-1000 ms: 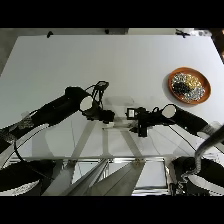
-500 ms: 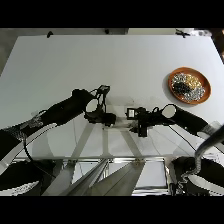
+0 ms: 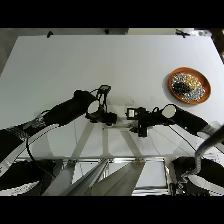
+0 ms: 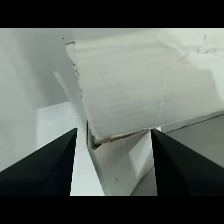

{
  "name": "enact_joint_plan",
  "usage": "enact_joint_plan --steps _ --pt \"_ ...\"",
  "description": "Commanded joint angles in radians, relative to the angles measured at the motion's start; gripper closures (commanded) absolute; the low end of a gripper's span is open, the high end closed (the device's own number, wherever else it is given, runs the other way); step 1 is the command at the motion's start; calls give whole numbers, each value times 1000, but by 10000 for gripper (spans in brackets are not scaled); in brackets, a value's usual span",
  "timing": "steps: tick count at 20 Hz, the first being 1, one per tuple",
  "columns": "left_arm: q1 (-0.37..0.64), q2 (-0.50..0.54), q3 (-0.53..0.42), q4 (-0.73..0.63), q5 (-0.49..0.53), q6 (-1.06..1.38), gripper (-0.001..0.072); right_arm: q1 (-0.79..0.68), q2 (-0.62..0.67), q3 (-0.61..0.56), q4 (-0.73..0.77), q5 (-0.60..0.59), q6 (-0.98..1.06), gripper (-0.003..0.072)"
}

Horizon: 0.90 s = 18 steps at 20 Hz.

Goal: Fold the box and place the chain.

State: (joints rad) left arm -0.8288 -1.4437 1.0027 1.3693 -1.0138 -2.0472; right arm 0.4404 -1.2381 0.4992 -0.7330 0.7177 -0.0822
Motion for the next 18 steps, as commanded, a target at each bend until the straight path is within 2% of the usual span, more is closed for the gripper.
enact_joint_plan --steps 1,12,14,16,17,18 --pt "-13 -14 1 2 8 -4 224 1 1 0 0 0 0 288" --pt "-50 -74 1 42 20 -48 242 1 1 0 0 0 0 288" --pt "-54 -82 1 45 28 -48 326 1 1 0 0 0 0 288" --pt "-54 -82 1 45 41 -48 338 1 1 0 0 0 0 288" --pt "-54 -82 1 45 43 -48 416 1 1 0 0 0 0 288" --pt "-54 -82 1 46 42 -48 540 1 1 0 0 0 0 288"
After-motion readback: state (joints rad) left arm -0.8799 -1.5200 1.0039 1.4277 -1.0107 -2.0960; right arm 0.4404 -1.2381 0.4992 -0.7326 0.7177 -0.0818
